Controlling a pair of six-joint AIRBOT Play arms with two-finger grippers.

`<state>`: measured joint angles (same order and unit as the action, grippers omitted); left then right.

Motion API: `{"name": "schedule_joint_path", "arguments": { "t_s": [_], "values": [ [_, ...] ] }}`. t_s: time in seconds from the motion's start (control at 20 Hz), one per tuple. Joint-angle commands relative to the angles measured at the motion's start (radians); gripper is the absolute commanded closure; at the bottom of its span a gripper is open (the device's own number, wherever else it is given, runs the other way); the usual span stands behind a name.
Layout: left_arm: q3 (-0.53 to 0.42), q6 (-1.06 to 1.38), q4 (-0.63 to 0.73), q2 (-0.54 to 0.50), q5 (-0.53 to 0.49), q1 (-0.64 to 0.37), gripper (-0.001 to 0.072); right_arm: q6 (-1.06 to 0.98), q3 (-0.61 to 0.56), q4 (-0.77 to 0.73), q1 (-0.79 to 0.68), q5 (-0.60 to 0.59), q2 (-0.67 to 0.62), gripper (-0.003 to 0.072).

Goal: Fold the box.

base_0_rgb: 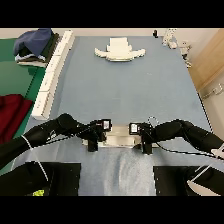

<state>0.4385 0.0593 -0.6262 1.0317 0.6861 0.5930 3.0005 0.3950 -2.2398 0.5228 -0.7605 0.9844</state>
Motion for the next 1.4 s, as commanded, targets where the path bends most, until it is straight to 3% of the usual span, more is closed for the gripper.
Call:
{"name": "schedule_joint_path", "arguments": {
  "t_s": [0.0, 0.35, 0.45, 0.55, 0.7, 0.85, 1.05, 1.35],
  "values": [
    [0.006, -0.235, -0.181, -0.053, 0.028, -0.002, 0.0694, 0.0, 0.0, 0.0, 0.0, 0.001, -0.001, 0.0177],
    [0.029, -1.315, -0.641, -0.319, 0.104, -0.023, 0.0694, 0.0, 0.0, 0.0, 0.0, 0.001, -0.001, 0.0177],
    [0.029, -1.614, -0.761, -0.345, 0.146, -0.087, 0.0694, 0.0, 0.0, 0.0, 0.0, 0.001, -0.001, 0.0177],
    [0.028, -1.77, -0.795, -0.342, 0.182, -0.203, 0.0694, 0.0, 0.0, 0.0, 0.0, 0.001, -0.001, 0.0177],
    [0.013, -1.752, -0.692, -0.3, 0.227, -0.382, 0.0695, 0.0, 0.0, 0.0, 0.0, 0.001, -0.001, 0.0177],
    [-0.026, -1.5, -0.403, -0.21, 0.273, -0.459, 0.0696, 0.0, 0.0, 0.0, 0.0, 0.001, -0.001, 0.0177],
    [-0.065, -1.432, -0.254, -0.103, 0.235, -0.362, 0.0697, 0.0, 0.0, 0.0, 0.0, 0.001, -0.001, 0.0177],
    [-0.062, -1.435, -0.13, -0.088, 0.079, -0.167, 0.0697, 0.0, 0.0, 0.0, 0.0, 0.001, -0.001, 0.0177]
  ]
}}
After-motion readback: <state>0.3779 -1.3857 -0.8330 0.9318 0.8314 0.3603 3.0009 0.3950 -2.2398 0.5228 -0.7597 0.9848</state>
